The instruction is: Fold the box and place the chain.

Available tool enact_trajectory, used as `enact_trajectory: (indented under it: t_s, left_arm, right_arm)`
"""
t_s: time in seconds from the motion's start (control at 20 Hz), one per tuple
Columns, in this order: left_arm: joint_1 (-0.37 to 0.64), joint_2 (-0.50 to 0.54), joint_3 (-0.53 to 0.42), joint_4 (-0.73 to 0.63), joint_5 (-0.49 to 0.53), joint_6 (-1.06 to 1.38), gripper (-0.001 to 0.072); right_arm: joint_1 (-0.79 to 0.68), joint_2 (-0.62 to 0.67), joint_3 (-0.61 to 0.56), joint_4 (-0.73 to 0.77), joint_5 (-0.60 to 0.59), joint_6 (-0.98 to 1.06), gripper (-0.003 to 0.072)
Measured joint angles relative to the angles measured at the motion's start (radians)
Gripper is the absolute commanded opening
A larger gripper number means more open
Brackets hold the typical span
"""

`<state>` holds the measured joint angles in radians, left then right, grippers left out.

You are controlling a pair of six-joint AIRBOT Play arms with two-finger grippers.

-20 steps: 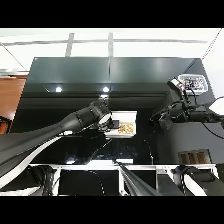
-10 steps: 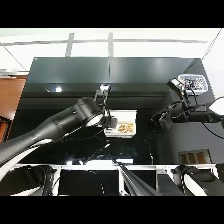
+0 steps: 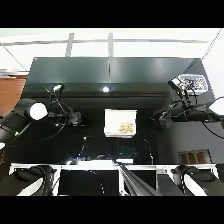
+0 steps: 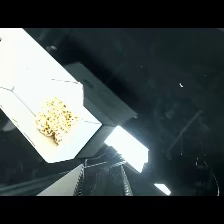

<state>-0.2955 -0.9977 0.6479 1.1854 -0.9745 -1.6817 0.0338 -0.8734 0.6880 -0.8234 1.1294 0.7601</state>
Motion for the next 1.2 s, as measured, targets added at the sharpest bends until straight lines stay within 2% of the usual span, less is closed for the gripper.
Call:
enact_trajectory:
  t_s: [0.1, 0.2, 0.35, 0.5, 0.75, 1.2]
  left_arm:
    - [0.070, -0.017, -0.043, -0.243, 0.024, 0.340, 0.0714]
    - [0.089, -0.044, -0.069, -0.429, 0.017, 0.750, 0.0714]
    - [0.057, -0.068, -0.085, -0.554, 0.024, 1.256, 0.0711]
    - [-0.006, -0.100, -0.089, -0.573, 0.058, 1.599, 0.0711]
    - [-0.059, -0.218, -0.072, -0.623, 0.080, 1.854, 0.0711]
    - [-0.126, -0.336, -0.025, -0.697, 0.110, 1.934, 0.0708]
  right_arm:
    - [0.000, 0.000, 0.000, 0.000, -0.006, 0.002, 0.0282]
    - [0.000, 0.000, 0.000, 0.000, -0.010, 0.007, 0.0282]
    - [0.000, 0.000, 0.000, 0.000, -0.013, 0.023, 0.0282]
    - [0.000, 0.000, 0.000, 0.000, -0.013, 0.035, 0.0282]
    - [0.000, 0.000, 0.000, 0.000, -0.014, 0.045, 0.0282]
    - [0.000, 0.000, 0.000, 0.000, -0.014, 0.048, 0.0282]
